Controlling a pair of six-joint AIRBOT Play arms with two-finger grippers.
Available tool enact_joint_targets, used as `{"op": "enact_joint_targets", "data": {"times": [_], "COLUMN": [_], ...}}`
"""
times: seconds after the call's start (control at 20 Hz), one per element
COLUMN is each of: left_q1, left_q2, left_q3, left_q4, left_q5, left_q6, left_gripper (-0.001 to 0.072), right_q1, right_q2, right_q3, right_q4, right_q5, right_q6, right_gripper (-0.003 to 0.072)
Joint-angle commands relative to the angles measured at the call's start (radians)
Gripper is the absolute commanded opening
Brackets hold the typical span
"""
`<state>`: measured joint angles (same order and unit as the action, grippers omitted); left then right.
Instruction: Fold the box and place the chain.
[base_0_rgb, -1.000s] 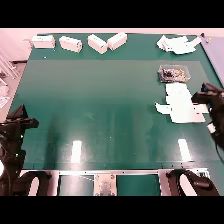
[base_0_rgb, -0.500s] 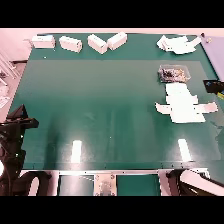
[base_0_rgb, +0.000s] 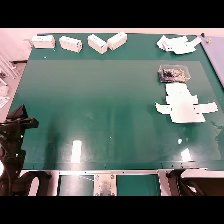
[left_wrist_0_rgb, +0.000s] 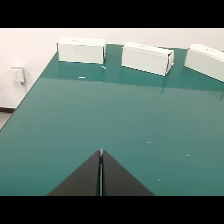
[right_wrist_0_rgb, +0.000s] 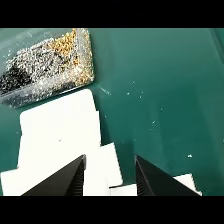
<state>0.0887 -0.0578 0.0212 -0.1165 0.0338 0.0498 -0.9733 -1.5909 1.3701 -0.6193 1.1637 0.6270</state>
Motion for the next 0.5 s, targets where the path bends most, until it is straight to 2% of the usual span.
{"op": "enact_joint_targets", "data": {"times": [0.0, 0.15, 0.3, 0.45], "left_q1": [0.0, 0.0, 0.0, 0.0], "left_q2": [0.0, 0.0, 0.0, 0.0], "left_q3": [0.0, 0.0, 0.0, 0.0], "left_q4": [0.0, 0.0, 0.0, 0.0], "left_q5": [0.0, 0.0, 0.002, 0.0], "left_q6": [0.0, 0.0, 0.0, 0.0], "left_gripper": [0.0023, 0.0023, 0.0023, 0.0023], "right_q1": [-0.02, -0.013, -0.013, -0.013], "right_q2": [-0.192, -0.364, -0.471, -0.521], "right_q3": [0.253, 0.488, 0.627, 0.676], "right_q4": [-0.067, -0.148, -0.217, -0.315], "right_q5": [0.276, 0.463, 0.499, 0.503], "right_q6": [0.104, 0.166, 0.194, 0.196], "right_gripper": [0.0473, 0.0479, 0.048, 0.048]}}
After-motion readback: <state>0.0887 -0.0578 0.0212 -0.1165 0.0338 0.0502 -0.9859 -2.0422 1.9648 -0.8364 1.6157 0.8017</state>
